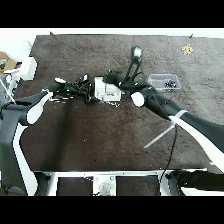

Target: Fold the box and place the chain.

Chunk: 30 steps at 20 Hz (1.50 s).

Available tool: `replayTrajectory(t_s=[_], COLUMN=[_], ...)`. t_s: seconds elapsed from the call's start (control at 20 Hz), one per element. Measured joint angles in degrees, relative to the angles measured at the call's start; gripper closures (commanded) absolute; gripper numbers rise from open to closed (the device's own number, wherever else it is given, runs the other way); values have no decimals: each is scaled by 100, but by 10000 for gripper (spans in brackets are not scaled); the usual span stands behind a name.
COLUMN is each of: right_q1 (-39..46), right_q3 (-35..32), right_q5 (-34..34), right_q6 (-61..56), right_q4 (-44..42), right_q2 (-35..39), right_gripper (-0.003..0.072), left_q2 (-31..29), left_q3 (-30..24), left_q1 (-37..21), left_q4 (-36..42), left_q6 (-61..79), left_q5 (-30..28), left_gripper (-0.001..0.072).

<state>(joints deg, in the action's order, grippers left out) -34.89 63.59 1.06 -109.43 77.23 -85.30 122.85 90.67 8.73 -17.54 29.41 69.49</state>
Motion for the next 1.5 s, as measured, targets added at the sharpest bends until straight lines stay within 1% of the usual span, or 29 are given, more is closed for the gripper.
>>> replayTrajectory(t_s=[0.05,0.1,0.2,0.3,0.5,0.65,0.7,0.75,0.85,0.95,1.05,1.25,1.3,1.35,1.4,1.45,1.5], right_q1=[-9,15,170,420,1248,1993,2238,2444,2787,2933,2946,2782,2761,2739,2726,2717,2719], right_q3=[-26,-48,-74,-92,-286,-765,-1003,-1226,-1567,-1714,-1659,-1169,-1047,-938,-844,-776,-721], right_q5=[116,251,474,782,1517,1926,1891,1794,1401,1001,616,293,260,221,201,192,177], right_q6=[4,13,11,17,35,-11,-72,-120,-181,-223,-258,-267,-273,-284,-286,-291,-317], right_q4=[-44,-81,-63,177,942,1167,1169,1097,807,481,240,4,-57,-120,-175,-223,-297], right_q2=[-175,-304,-385,-229,535,883,911,887,721,457,146,-505,-638,-748,-844,-911,-960], right_gripper=[447,486,480,469,468,468,453,401,401,401,401,402,426,432,567,681,682], left_q2=[0,0,0,0,0,0,0,0,0,0,0,0,0,0,0,0,0], left_q3=[0,0,0,0,0,0,0,0,0,0,0,0,0,0,0,0,0], left_q1=[0,0,0,0,0,0,0,0,0,0,0,0,0,0,0,0,0], left_q4=[-2,-2,-2,0,-2,0,-2,-2,0,-2,0,-2,-2,-2,-2,-2,0], left_q6=[0,0,0,0,-2,-2,-2,0,-2,0,-2,-2,-2,-2,-2,0,0], left_q5=[0,-2,-2,-2,-2,-2,-2,-2,-2,-2,-2,-2,0,0,-2,0,-2], left_gripper=[487,487,487,487,487,488,488,487,487,487,487,487,487,488,487,488,488])
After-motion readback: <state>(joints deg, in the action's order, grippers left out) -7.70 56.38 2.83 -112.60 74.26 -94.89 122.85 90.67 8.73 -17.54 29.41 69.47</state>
